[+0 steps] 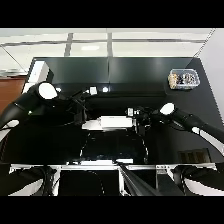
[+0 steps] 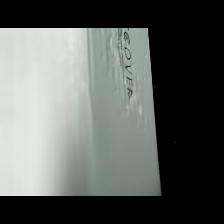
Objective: Fold the box and place the chain.
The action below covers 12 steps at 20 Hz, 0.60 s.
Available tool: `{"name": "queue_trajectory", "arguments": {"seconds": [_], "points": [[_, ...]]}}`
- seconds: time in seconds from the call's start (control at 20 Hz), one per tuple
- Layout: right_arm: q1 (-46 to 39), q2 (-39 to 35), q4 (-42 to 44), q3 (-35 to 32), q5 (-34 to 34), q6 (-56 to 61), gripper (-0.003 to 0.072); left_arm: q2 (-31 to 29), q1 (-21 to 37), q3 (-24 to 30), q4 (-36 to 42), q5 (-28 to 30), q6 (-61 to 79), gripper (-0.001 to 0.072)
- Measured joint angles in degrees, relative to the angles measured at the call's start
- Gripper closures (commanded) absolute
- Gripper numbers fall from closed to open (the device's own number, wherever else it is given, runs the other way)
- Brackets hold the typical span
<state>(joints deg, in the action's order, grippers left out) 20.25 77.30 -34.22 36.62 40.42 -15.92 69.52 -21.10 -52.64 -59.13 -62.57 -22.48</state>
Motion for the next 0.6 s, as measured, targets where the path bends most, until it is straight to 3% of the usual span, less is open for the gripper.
{"name": "queue_trajectory", "arguments": {"seconds": [0.2,0.3,0.45,0.6], "points": [[0.0,0.0,0.02,0.0,0.0,0.02,0.0279,-1.7,-0.48,2.14,4.17,-9.7,-11.61,0.069],[0.0,0.0,0.02,0.0,-0.02,0.02,0.0278,-1.99,-2.14,4.44,8.83,-10.49,-14.21,0.069],[0.0,0.0,0.04,0.0,-0.02,0.04,0.0279,-2.21,-5.66,7.65,14.36,-6.64,-15.58,0.0689],[0.0,0.0,0.04,0.0,-0.09,0.11,0.0279,-2.27,-8.28,9.18,18.08,3.56,-16.15,0.0689]]}}
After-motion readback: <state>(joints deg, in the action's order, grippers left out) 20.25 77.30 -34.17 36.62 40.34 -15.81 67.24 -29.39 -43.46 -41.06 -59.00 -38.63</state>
